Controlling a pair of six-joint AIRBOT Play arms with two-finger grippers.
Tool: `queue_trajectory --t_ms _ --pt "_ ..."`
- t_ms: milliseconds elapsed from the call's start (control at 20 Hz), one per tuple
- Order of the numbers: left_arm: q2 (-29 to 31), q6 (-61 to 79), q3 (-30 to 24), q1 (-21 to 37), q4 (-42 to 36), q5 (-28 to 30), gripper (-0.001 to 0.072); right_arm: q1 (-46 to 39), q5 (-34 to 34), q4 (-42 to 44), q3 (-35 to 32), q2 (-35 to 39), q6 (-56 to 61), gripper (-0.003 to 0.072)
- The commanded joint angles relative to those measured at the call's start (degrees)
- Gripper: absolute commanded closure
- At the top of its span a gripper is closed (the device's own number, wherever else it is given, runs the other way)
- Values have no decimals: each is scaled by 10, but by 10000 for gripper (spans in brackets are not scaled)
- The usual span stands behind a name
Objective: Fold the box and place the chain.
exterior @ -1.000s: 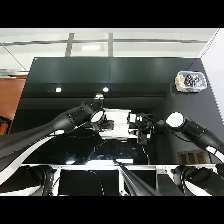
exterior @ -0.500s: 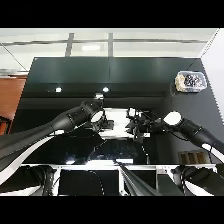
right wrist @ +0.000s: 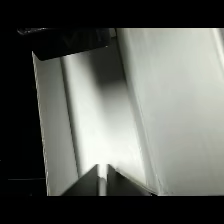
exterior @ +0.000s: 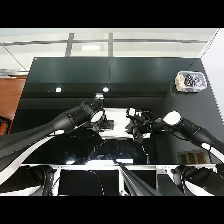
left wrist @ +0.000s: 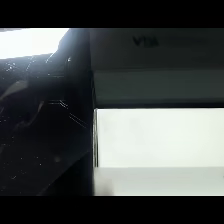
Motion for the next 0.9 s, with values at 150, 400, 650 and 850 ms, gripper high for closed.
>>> queue_trajectory --t_ms 150,400,650,850 --pt "0 -1 0 0 0 -1 679 -11 7 -24 0 15 102 673" --pt "0 -1 0 0 0 -1 679 -136 115 -116 0 96 328 673" --pt "0 -1 0 0 0 -1 679 -363 141 -114 -9 123 555 673" --pt "0 -1 0 0 0 -1 679 -418 89 -125 -70 110 675 673"
